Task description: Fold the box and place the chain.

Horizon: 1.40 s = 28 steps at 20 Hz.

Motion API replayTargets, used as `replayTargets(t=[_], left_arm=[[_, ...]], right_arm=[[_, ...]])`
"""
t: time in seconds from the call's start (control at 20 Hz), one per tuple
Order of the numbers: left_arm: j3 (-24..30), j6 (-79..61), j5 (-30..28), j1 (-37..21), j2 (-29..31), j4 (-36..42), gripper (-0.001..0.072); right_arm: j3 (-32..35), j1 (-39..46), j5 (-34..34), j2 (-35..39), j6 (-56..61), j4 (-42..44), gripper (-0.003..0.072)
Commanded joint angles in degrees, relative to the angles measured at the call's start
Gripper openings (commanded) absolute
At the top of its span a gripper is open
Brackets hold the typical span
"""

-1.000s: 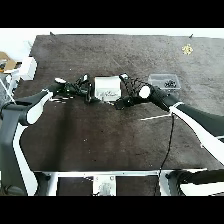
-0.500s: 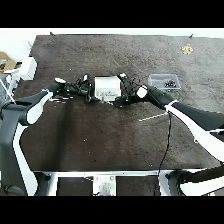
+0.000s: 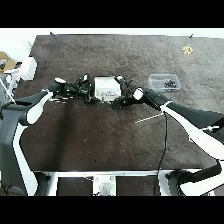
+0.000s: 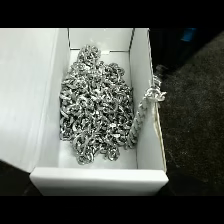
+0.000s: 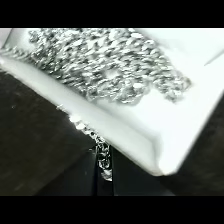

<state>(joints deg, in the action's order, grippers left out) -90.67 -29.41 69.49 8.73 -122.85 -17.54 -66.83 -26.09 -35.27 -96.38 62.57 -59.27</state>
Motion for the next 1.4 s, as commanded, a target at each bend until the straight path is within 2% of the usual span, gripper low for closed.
replayTargets(t=[0.0, 0.2, 0.35, 0.5, 0.7, 0.8, 0.85, 0.9, 0.95, 1.05, 1.1, 1.2, 1.25, 1.35], left_arm=[[0.0, 0.0, 0.0, 0.0, 0.0, 0.0, 0.0222], [0.0, 0.0, 0.0, 0.0, 0.0, 0.0, 0.0222], [0.0, 0.0, 0.0, 0.0, 0.0, 0.0, 0.0222], [0.0, 0.0, 0.0, 0.0, 0.0, 0.0, 0.0222], [0.0, 0.0, 0.0, 0.0, 0.0, 0.0, 0.0222], [0.0, 0.0, 0.0, 0.0, 0.0, 0.0, 0.0222], [0.0, 0.0, 0.0, 0.0, 0.0, 0.0, 0.0222], [0.0, 0.0, 0.0, 0.0, 0.0, 0.0, 0.0222], [0.0, 0.0, 0.0, 0.0, 0.0, 0.0, 0.0222], [0.0, 0.0, 0.0, 0.0, 0.0, 0.0, 0.0222], [0.0, 0.0, 0.0, 0.0, 0.0, 0.0, 0.0222], [0.0, 0.0, 0.0, 0.0, 0.0, 0.0, 0.0222], [0.0, 0.0, 0.0, 0.0, 0.0, 0.0, 0.0222], [0.0, 0.0, 0.0, 0.0, 0.0, 0.0, 0.0222]], right_arm=[[-0.3, -0.3, -1.2, 4.5, 0.5, 0.2, 0.0004], [-0.4, -0.6, 1.2, 14.9, 0.4, 0.9, 0.0004], [-0.4, -3.0, 11.9, 19.3, 0.4, 1.2, 0.0003], [-0.6, -5.4, 21.2, 19.1, 0.4, 1.2, 0.0003], [-0.6, -4.8, 25.3, 15.1, 0.4, 1.2, 0.0004], [-0.5, -4.5, 25.0, 12.9, 0.4, 1.2, 0.0004], [-0.5, -4.5, 24.0, 12.5, 0.4, 1.2, 0.0067], [-0.5, -4.5, 23.0, 12.5, 0.4, 0.6, 0.0276], [-0.5, -4.5, 22.5, 12.7, 0.4, -0.7, 0.0295], [-0.5, -3.8, 22.0, 13.5, 0.4, -2.5, 0.0277], [-0.5, -3.1, 21.5, 14.1, 0.4, -2.4, 0.0178], [-0.7, -0.7, 19.8, 15.2, 0.3, -2.4, 0.0178], [-1.7, 1.0, 17.2, 15.2, -1.1, -2.4, 0.0177], [-6.4, 5.2, 7.1, 13.4, -5.0, -0.7, 0.0177]])
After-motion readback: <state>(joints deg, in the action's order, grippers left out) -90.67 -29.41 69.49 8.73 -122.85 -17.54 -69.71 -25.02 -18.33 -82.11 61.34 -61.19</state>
